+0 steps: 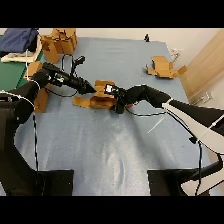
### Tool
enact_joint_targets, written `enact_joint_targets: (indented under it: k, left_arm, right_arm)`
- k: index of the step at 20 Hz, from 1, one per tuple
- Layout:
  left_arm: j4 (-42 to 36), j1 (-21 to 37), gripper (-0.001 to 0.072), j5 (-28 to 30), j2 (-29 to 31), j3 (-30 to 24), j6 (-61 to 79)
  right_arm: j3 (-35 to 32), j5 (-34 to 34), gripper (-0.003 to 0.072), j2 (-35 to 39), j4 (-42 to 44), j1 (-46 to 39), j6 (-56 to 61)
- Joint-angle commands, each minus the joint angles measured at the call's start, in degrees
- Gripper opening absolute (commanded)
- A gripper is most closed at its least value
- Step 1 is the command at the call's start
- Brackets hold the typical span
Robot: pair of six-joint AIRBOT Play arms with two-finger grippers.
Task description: Fold the box.
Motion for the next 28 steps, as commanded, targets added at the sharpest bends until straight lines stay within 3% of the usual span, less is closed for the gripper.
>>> enact_joint_targets:
  k: [1,6,10,16,23,24,28]
  left_arm:
    - [0.13,0.02,0.0022,0.63,-0.04,0.02,0.02]
    - [0.13,0.02,0.0022,0.59,-0.04,0.02,0.02]
    - [0.13,0.00,0.0021,0.52,-0.04,0.00,0.00]
    - [0.15,0.00,0.0022,1.44,-0.04,0.02,0.02]
    - [0.07,-0.02,0.0022,7.98,-0.04,0.02,0.00]
    - [0.09,-0.04,0.0022,8.07,-0.04,0.02,0.00]
    - [0.04,-0.04,0.0021,8.15,-0.04,0.02,0.00]
  right_arm:
    - [0.07,0.20,0.0537,-0.31,0.35,0.00,0.07]
    - [0.90,0.37,0.0541,-0.31,1.79,-0.04,0.13]
    - [1.66,1.97,0.0657,-0.31,2.89,-0.07,0.13]
    - [1.64,2.23,0.0659,-0.31,2.86,-0.04,0.04]
    - [1.66,-0.26,0.0662,-0.31,2.86,-0.07,0.09]
    - [1.66,-0.31,0.0710,-0.31,2.86,-0.04,0.15]
    - [1.66,-1.31,0.0710,-0.31,2.64,-0.07,2.84]
